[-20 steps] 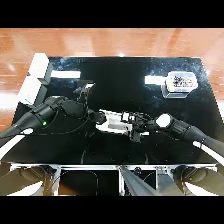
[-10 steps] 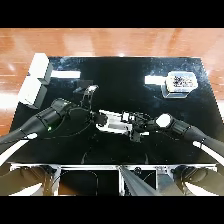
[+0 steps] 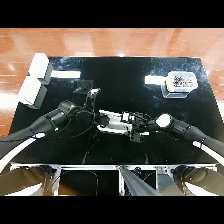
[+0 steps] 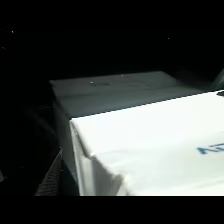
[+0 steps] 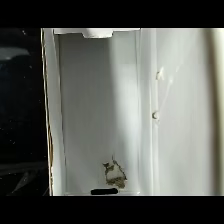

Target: Fold the box and place the chain.

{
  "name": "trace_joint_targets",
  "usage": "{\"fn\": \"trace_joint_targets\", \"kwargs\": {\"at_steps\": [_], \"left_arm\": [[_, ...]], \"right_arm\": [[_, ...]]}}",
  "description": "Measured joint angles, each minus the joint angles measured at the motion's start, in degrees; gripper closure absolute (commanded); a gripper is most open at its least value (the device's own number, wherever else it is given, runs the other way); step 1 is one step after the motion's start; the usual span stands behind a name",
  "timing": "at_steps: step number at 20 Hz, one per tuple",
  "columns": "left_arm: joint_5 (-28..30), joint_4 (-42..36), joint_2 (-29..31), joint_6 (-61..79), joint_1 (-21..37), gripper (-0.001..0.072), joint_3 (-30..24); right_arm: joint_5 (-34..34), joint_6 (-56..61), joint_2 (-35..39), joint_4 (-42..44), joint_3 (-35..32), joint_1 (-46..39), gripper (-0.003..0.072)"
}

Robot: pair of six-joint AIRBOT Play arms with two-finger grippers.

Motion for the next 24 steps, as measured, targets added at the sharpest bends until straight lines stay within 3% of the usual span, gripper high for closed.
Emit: {"fn": "trace_joint_targets", "kwargs": {"at_steps": [2, 13, 15, 16, 24], "left_arm": [[0.3, 0.0, -0.2, -0.7, -0.2, 0.0283, 0.4], [10.7, 9.9, -6.7, -10.7, -4.9, 0.0291, 8.8], [11.8, 11.5, -7.6, -11.6, -5.3, 0.0484, 9.7], [12.4, 12.2, -7.9, -11.9, -5.4, 0.0515, 10.0], [12.9, 12.3, -9.1, -12.4, -5.7, 0.0518, 10.8]], "right_arm": [[0.0, 0.0, 0.0, 0.0, 0.0, 0.0, 0.0292], [-0.1, 0.0, 0.0, 0.0, 0.0, 0.0, 0.0293], [-0.2, 0.0, 0.0, 0.0, 0.0, 0.0, 0.0293], [-0.2, 0.0, 0.0, 0.0, 0.0, 0.0, 0.0293], [-0.5, 0.0, 0.0, 0.0, 0.0, 0.0, 0.0292]]}}
